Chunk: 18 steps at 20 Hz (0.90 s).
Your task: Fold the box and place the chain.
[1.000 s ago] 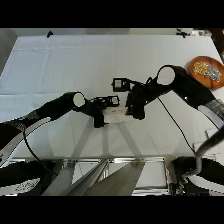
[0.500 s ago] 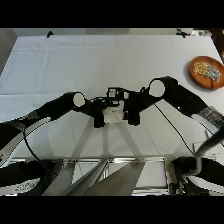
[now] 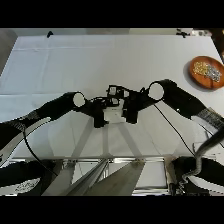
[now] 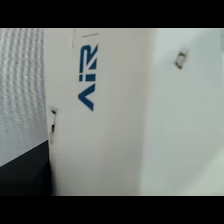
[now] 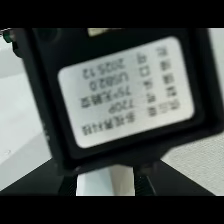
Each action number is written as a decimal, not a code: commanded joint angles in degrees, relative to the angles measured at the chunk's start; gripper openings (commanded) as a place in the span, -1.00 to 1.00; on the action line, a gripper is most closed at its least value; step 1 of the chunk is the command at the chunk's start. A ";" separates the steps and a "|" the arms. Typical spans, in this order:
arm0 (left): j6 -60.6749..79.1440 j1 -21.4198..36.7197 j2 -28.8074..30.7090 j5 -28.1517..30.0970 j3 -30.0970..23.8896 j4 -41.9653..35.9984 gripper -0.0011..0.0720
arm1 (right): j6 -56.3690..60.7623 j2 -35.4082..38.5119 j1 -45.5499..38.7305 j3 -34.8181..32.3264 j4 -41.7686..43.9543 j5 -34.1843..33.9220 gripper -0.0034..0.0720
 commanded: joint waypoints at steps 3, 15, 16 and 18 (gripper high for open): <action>0.04 0.00 0.04 -0.04 0.04 0.02 -0.02 | 0.22 0.00 -0.02 -0.04 -1.97 -1.57 -0.13; 0.04 0.00 0.04 -0.04 0.04 0.04 -0.02 | 0.20 0.02 -3.32 -0.04 -2.60 -2.01 -0.14; 0.04 0.00 0.04 -0.04 0.04 0.02 -0.02 | 0.20 0.02 -3.32 -0.04 -2.21 -1.70 -0.14; 0.07 0.00 0.04 -0.04 0.04 0.04 -0.02 | 0.20 0.02 -3.30 -0.11 -0.79 -1.01 -0.14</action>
